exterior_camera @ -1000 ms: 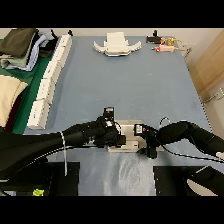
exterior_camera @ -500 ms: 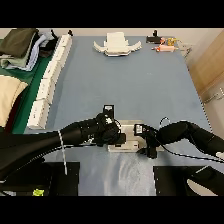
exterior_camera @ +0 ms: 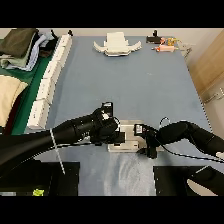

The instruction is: Fold the box.

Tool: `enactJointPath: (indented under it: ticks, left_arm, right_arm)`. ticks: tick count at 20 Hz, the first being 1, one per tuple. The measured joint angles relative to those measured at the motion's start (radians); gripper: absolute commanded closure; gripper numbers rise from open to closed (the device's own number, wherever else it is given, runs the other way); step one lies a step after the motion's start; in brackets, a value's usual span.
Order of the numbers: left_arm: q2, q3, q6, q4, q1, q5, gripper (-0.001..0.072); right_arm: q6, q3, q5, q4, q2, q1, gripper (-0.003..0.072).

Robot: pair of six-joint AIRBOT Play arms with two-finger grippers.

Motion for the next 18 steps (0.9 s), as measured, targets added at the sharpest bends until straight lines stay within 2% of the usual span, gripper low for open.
enactJointPath:
  ticks: [3,4,5,8,11,15,18]
  left_arm:
    - [0.044,0.01,-0.001,-0.005,0.0,-0.031,0.0221]
    - [0.067,0.013,-0.002,-0.005,0.0,-0.051,0.0369]
    - [0.092,0.014,-0.003,-0.004,0.0,-0.072,0.068]
    - [0.175,0.019,-0.003,0.005,0.0,-0.152,0.0697]
    - [0.227,0.02,0.022,0.011,0.0,-0.18,0.0698]
    - [0.257,0.021,0.183,0.009,0.015,-0.181,0.0699]
    - [0.281,0.021,0.378,0.007,0.083,-0.195,0.0699]
  right_arm:
    - [0.0,0.0,0.0,0.0,0.0,0.0,0.0149]
    - [0.0,0.0,0.0,0.0,0.0,0.0,0.0149]
    - [0.0,0.0,0.0,0.0,0.0,0.0,0.0149]
    - [0.0,0.0,0.0,0.0,0.0,0.0,0.0149]
    - [0.0,0.0,0.0,0.0,0.0,0.0,0.0149]
    - [0.0,0.0,0.0,0.0,0.0,0.0,0.015]
    - [0.0,0.0,0.0,0.0,0.0,0.0,0.0149]
